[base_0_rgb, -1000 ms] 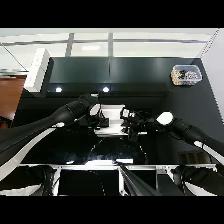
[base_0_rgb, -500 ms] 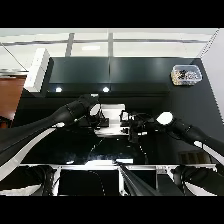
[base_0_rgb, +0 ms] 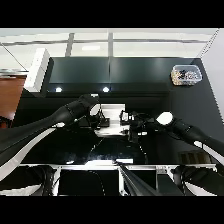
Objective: Fold the box and place the chain.
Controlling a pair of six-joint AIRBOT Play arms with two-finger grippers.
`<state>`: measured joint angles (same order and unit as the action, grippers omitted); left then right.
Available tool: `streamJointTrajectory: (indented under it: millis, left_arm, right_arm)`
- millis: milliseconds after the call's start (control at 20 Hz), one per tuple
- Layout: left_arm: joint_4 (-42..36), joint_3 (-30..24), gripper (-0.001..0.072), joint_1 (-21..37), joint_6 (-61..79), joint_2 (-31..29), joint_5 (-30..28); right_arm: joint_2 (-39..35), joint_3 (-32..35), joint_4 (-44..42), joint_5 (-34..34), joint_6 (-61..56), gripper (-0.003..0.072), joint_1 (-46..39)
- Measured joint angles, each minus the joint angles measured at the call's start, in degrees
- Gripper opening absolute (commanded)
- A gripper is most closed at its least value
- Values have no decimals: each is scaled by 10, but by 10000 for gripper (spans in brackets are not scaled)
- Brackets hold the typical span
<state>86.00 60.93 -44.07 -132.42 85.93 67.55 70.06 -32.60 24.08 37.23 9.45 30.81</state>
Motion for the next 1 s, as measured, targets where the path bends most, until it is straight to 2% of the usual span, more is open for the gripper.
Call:
streamJointTrajectory:
  millis: [100,150,200,250,300,350,400,450,500,550,600,750,800,1000]
  left_arm:
    - [0,0,32,0,0,0,0]
    - [0,0,32,0,0,0,0]
    - [0,0,32,0,0,0,0]
    - [0,0,32,0,0,0,-1]
    - [0,0,32,0,0,0,-1]
    - [0,0,31,0,0,0,-1]
    - [0,0,32,0,0,0,-1]
    - [0,0,32,0,0,0,0]
    - [0,0,32,0,0,0,0]
    - [0,0,32,0,0,0,0]
    - [0,0,32,0,0,0,0]
    - [0,0,32,0,0,0,0]
    - [0,0,32,0,0,0,0]
    - [2,0,32,0,0,0,-1]
  right_arm:
    - [0,0,0,1,0,162,0]
    - [0,0,0,1,0,314,0]
    - [0,0,0,1,1,345,0]
    - [0,0,0,1,2,341,0]
    - [0,0,0,0,2,197,0]
    - [0,0,1,-1,2,184,0]
    - [0,0,1,-2,1,218,0]
    - [0,0,1,-2,0,335,0]
    - [0,0,1,-2,2,320,0]
    - [0,0,1,-2,2,177,0]
    - [0,0,1,-3,1,122,0]
    - [0,0,2,-4,0,98,0]
    - [0,0,2,-4,-1,19,0]
    - [-9,0,2,2,-58,19,-16]
